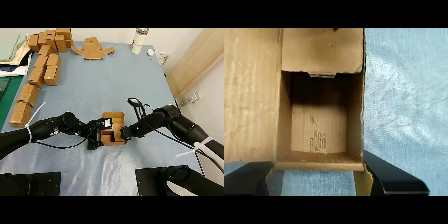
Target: Fold the box.
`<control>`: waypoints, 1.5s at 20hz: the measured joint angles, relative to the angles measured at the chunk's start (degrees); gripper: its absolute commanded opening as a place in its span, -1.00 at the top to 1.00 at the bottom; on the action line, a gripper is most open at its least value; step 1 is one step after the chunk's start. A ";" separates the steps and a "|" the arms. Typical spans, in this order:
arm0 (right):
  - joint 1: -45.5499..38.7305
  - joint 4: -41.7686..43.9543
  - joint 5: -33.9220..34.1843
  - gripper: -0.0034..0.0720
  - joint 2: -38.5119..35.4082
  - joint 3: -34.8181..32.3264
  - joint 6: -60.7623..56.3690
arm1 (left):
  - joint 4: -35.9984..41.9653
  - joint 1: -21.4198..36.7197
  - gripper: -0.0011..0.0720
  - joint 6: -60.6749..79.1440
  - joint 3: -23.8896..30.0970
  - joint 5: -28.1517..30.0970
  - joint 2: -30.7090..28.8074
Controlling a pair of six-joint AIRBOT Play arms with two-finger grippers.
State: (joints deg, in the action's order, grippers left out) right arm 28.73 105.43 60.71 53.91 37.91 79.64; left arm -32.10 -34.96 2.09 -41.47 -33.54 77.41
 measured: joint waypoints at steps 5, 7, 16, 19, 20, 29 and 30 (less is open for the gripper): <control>7.30 -7.76 1.44 -0.44 5.22 3.76 -9.92 | 0.00 0.00 -0.23 0.00 0.00 0.00 0.00; 10.23 -12.26 3.45 -0.44 7.54 5.57 -14.38 | 0.00 0.00 -0.23 0.00 0.00 0.00 0.00; 18.14 -20.85 10.27 -0.44 17.38 13.73 -26.45 | 0.00 0.00 -0.23 0.00 0.00 0.00 0.00; 19.04 -20.85 11.82 -0.44 20.31 15.15 -28.02 | -0.04 0.00 -0.23 0.04 0.00 0.00 0.00; 19.19 -20.81 12.26 -0.43 20.96 15.37 -28.41 | -0.09 0.00 -0.23 0.04 0.00 0.00 0.00; 19.56 -21.24 13.68 -0.41 22.99 15.96 -31.26 | 0.07 0.07 -0.23 -0.17 0.00 -0.07 0.02; 19.56 -21.27 13.73 -0.41 23.06 15.96 -31.54 | 0.07 0.07 -0.23 -0.15 0.00 -0.07 0.02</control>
